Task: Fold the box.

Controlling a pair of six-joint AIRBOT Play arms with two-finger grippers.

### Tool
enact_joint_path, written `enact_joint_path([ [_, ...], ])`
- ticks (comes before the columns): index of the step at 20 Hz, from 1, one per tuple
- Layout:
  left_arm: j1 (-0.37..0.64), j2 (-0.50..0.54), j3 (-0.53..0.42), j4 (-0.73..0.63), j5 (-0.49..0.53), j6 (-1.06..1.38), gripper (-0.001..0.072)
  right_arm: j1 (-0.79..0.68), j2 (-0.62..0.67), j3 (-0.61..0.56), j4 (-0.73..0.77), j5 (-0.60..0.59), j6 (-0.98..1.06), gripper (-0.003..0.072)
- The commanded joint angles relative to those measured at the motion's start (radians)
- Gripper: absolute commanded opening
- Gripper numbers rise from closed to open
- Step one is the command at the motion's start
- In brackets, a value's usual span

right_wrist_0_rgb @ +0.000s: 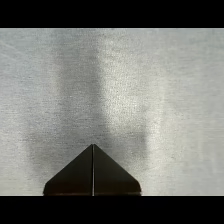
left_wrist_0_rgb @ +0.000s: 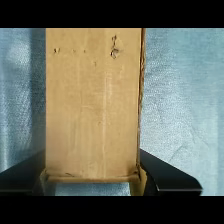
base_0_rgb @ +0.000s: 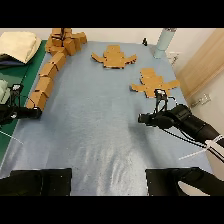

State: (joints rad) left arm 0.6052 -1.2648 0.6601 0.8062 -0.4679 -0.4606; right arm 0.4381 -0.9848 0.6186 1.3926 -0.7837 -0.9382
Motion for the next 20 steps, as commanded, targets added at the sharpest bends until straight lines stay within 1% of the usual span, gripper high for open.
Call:
enact_joint_path([
  [1, -0.001, -0.001, 0.001, 0.001, 0.013, 0.0, 0.0448, 0.0, -0.001, 0.001, 0.003, 0.0, 0.0, 0.0008],
  [2, 0.0, -0.001, 0.001, 0.001, 0.012, 0.0, 0.0451, 0.0, -0.001, 0.001, 0.003, 0.0, 0.0, 0.0008],
  [3, 0.0, -0.001, 0.001, 0.002, 0.01, -0.001, 0.0639, 0.0, -0.001, 0.001, 0.004, 0.0, 0.0, 0.0008],
  [4, 0.001, 0.0, 0.002, 0.002, 0.005, -0.005, 0.0689, 0.0, -0.001, 0.001, 0.004, 0.0, 0.0, 0.0008],
  [5, 0.001, 0.002, 0.002, 0.007, -0.008, -0.005, 0.0689, 0.0, -0.001, 0.001, 0.004, 0.0, 0.0, 0.0008],
  [7, 0.001, 0.034, 0.004, 0.041, -0.076, -0.009, 0.069, 0.0, -0.001, 0.001, 0.006, 0.0, 0.0, 0.0008],
  [8, 0.001, 0.061, 0.013, 0.095, -0.127, -0.019, 0.069, 0.0, -0.001, 0.001, 0.007, 0.0, -0.001, 0.0008],
  [10, 0.001, 0.126, 0.041, 0.259, -0.223, -0.137, 0.069, 0.0, -0.001, 0.001, 0.008, 0.0, -0.001, 0.0008],
  [11, 0.001, 0.162, 0.061, 0.345, -0.286, -0.212, 0.0689, 0.0, -0.001, 0.001, 0.01, -0.001, -0.001, 0.0008],
  [12, 0.001, 0.195, 0.078, 0.385, -0.354, -0.251, 0.0689, 0.0, -0.001, 0.001, 0.011, 0.0, -0.001, 0.0008],
  [15, 0.001, 0.293, 0.121, 0.436, -0.599, -0.266, 0.0689, 0.0, -0.001, 0.001, 0.023, -0.008, -0.006, 0.0009],
  [16, 0.001, 0.321, 0.127, 0.454, -0.653, -0.293, 0.0688, 0.0, -0.001, 0.001, 0.034, -0.016, -0.007, 0.0008],
  [17, 0.001, 0.351, 0.128, 0.457, -0.692, -0.361, 0.0598, 0.0, -0.001, 0.001, 0.051, -0.018, -0.035, 0.0008],
  [18, -0.002, 0.376, 0.131, 0.443, -0.732, -0.435, 0.0284, 0.0, -0.001, 0.002, 0.074, -0.01, -0.087, 0.0008],
  [19, -0.013, 0.402, 0.135, 0.401, -0.767, -0.459, 0.0014, 0.0, -0.001, 0.007, 0.098, -0.005, -0.138, 0.0008],
  [20, -0.036, 0.421, 0.142, 0.338, -0.773, -0.457, 0.0018, 0.0, -0.007, 0.023, 0.101, -0.008, -0.168, 0.0008],
])
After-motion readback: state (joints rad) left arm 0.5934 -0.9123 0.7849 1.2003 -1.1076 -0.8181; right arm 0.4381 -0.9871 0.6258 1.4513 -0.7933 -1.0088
